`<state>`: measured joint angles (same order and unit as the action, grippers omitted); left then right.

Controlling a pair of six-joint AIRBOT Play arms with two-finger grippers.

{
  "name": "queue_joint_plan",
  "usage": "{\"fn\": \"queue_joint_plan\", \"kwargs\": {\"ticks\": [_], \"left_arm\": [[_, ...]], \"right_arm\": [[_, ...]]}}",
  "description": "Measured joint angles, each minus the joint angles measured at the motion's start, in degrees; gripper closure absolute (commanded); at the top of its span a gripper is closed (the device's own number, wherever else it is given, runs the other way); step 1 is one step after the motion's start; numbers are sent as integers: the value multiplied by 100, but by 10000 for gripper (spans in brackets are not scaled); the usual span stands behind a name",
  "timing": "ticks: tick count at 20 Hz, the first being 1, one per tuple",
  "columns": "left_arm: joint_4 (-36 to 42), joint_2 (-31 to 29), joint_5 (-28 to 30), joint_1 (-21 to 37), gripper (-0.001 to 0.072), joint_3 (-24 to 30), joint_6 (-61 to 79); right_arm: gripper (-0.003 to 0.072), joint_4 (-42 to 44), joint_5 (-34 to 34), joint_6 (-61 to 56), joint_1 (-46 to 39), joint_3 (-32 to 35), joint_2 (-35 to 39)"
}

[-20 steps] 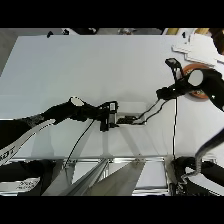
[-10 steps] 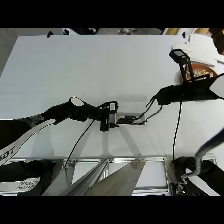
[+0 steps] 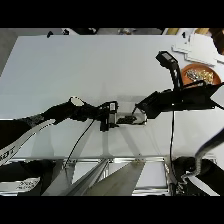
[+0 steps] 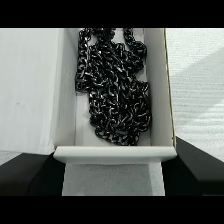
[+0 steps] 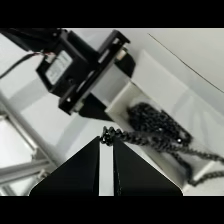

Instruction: Fold the box and place the chain.

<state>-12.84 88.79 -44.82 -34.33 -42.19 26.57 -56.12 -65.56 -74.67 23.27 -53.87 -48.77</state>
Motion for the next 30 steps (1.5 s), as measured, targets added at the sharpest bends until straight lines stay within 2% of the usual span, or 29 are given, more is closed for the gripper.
{"fn": "queue_joint_plan", "kwargs": {"ticks": [8, 13, 14, 16, 17, 19, 20, 22, 24, 30], "left_arm": [[0, 0, -2, 0, 626, 0, 0], [0, 0, -2, 0, 626, 0, 0], [2, 0, 0, 0, 626, 0, 0], [0, 0, 0, 0, 626, 0, 0], [2, 0, 0, 0, 626, 0, 0], [2, 0, 0, 0, 626, 0, 0], [2, 0, 0, 0, 626, 0, 0], [0, 0, 0, 0, 626, 0, 0], [0, 0, 0, 0, 626, 0, 0], [2, 0, 0, 0, 626, 0, 0]], "right_arm": [[668, 2, 306, 20, 166, 48, -374], [666, -376, 348, 17, 173, 468, -748], [632, -422, 354, 20, 173, 573, -817], [443, -549, 358, 17, 173, 774, -944], [410, -619, 363, 20, 173, 848, -990], [417, -743, 356, 20, 164, 931, -1029], [452, -815, 345, 20, 144, 946, -1027], [576, -1029, 260, 20, 50, 933, -966], [656, -1266, 177, 17, -125, 911, -881], [668, -1873, 393, -334, -975, 911, -885]]}}
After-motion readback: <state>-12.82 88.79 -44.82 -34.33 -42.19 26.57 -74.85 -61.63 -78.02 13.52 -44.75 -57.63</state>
